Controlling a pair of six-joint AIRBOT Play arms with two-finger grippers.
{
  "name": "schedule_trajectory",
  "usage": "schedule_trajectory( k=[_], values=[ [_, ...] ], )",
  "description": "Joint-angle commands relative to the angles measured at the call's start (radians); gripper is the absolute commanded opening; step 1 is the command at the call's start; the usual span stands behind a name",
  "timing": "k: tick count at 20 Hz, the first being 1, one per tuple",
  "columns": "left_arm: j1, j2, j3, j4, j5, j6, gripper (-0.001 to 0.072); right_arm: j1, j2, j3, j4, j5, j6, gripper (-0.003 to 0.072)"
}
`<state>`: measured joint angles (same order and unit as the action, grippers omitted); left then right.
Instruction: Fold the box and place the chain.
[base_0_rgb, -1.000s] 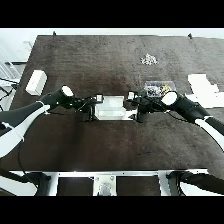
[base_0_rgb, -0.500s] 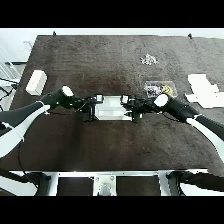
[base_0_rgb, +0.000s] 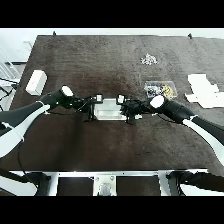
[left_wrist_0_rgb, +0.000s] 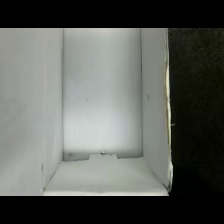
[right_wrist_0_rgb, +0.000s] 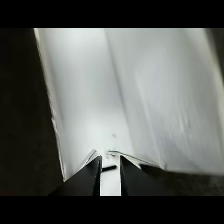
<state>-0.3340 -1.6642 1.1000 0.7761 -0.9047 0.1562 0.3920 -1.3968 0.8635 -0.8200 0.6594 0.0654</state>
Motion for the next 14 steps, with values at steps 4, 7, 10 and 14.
schedule_trajectory(
  k=[4,7,10,14],
  values=[
    [0.0,0.0,0.0,-0.002,-0.001,-0.002,0.0475,0.005,-0.023,0.001,0.043,-0.016,0.0,0.0156],
    [0.0,0.0,0.0,-0.002,-0.001,-0.002,0.0475,0.005,-0.023,0.001,0.043,-0.04,0.0,0.0261],
    [0.0,0.0,0.0,-0.002,-0.001,-0.002,0.0475,0.005,-0.023,0.001,0.047,-0.039,-0.007,0.0519],
    [0.0,0.0,0.0,-0.002,-0.001,-0.002,0.0475,0.006,-0.023,0.001,0.089,-0.039,-0.075,0.0529]
  ],
)
